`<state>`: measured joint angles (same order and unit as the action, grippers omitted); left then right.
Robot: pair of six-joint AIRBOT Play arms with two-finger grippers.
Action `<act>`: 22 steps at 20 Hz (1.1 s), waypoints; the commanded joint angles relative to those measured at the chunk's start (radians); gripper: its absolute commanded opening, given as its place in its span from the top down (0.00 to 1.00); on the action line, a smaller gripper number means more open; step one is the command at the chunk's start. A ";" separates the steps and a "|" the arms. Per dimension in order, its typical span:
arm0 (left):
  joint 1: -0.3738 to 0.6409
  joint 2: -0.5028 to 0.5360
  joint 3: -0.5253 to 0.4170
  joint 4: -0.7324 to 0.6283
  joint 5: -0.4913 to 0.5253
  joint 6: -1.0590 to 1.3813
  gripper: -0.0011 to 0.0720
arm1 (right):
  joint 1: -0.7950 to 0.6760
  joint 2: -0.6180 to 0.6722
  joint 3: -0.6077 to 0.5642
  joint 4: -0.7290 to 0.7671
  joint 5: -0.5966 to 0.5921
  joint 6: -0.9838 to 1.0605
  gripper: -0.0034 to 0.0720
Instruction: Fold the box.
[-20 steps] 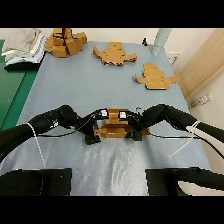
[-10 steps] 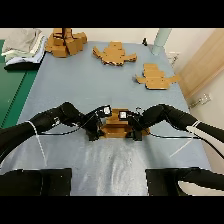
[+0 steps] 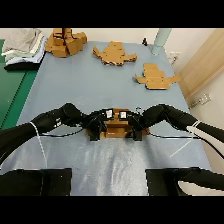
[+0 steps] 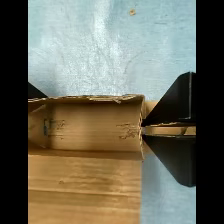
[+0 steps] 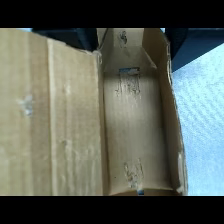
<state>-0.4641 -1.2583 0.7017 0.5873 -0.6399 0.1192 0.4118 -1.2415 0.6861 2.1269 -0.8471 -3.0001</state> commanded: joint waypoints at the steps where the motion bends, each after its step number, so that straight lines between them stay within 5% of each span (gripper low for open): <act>1: -0.020 -0.011 0.000 -0.102 0.011 0.079 0.87 | 0.000 0.000 0.000 0.000 0.000 0.000 0.36; 8: -0.028 -0.035 0.000 -0.140 0.010 0.097 0.86 | 0.000 0.000 0.000 0.000 0.000 0.000 0.36; 10: -0.028 -0.035 0.000 -0.140 0.000 0.097 0.45 | 0.000 0.000 0.000 0.000 0.000 0.000 0.36; 11: -0.028 -0.034 0.000 -0.140 -0.009 0.097 0.39 | 0.000 0.000 0.000 0.000 0.000 0.000 0.36; 22: -0.027 -0.019 0.001 -0.048 -0.005 -0.004 0.44 | 0.000 0.000 0.000 0.000 0.000 0.000 0.36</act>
<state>-0.4919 -1.2881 0.7017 0.4679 -0.6594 0.1928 0.4118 -1.2411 0.6861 2.1258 -0.8494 -3.0009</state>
